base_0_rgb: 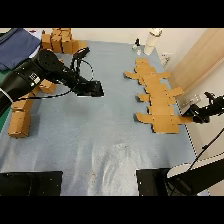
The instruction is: Fold the box.
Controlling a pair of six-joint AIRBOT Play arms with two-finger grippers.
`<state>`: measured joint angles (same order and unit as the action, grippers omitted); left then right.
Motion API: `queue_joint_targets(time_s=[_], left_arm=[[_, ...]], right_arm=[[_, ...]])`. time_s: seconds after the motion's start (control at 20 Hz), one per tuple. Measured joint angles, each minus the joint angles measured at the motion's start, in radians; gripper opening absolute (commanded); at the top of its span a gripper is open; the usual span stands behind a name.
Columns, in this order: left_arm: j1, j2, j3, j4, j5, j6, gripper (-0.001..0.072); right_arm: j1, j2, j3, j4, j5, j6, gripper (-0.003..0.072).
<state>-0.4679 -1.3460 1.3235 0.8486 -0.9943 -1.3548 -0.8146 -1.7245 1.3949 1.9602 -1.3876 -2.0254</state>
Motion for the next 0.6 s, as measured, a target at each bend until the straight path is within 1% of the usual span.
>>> queue_joint_targets(time_s=[0.05, 0.15, 0.2, 0.25, 0.45, 0.6], left_arm=[[0.0, 0.0, 0.0, -0.009, 0.0, 0.0, 0.0563], [0.0, 0.0, 0.0, -0.023, 0.0, 0.0, 0.0563], [0.0, 0.0, 0.0, -0.026, 0.0, 0.0, 0.0563], [0.0, 0.0, 0.0, -0.031, 0.0, 0.0, 0.0563], [0.002, 0.0, 0.0, -0.039, -0.005, 0.0, 0.0563], [0.013, 0.0, 0.0, -0.05, -0.028, 0.0, 0.0563]], right_arm=[[0.0, -0.003, 0.01, 0.028, -0.027, -0.016, 0.0323], [-0.002, -0.002, 0.031, 0.087, -0.092, -0.039, 0.0141], [-0.002, 0.006, 0.039, 0.117, -0.129, -0.045, 0.0065], [-0.002, 0.017, 0.044, 0.148, -0.164, -0.052, 0.0005], [0.008, 0.081, 0.04, 0.274, -0.269, -0.063, 0.0004], [0.049, 0.159, -0.012, 0.333, -0.292, -0.053, 0.0004]])
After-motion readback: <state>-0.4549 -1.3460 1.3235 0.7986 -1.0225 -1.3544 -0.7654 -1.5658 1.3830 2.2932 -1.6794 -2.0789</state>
